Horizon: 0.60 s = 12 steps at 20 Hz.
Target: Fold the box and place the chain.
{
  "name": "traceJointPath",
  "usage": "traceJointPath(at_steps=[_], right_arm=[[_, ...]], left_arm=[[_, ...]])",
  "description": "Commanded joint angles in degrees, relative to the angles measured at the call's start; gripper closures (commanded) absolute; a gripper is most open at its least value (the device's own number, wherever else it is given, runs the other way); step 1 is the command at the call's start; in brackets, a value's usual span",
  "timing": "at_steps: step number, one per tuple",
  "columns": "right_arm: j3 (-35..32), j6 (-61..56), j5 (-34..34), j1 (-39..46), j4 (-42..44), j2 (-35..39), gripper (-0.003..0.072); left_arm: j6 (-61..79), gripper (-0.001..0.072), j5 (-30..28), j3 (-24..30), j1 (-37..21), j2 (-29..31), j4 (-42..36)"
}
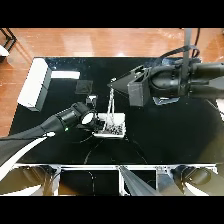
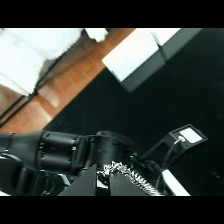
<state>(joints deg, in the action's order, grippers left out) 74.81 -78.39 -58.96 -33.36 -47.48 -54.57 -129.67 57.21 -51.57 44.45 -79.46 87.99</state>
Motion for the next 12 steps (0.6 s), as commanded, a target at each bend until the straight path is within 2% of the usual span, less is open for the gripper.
traceJointPath(at_steps=[1, 9, 12], right_arm=[[0.04, -0.07, 0.61, -0.33, -2.56, -1.14, 0.0663], [0.04, -0.9, -0.98, 0.61, -5.11, -1.16, 0.0663], [-2.69, -1.36, -2.78, 0.0, -5.07, -1.27, 0.0662]], left_arm=[[0.0, 0.0683, -0.02, -0.04, 0.0, 0.0, 0.02], [0.0, 0.0683, 0.0, -0.04, 0.0, 0.0, 0.0], [0.0, 0.0683, 0.0, -0.04, 0.0, 0.0, -0.02]])
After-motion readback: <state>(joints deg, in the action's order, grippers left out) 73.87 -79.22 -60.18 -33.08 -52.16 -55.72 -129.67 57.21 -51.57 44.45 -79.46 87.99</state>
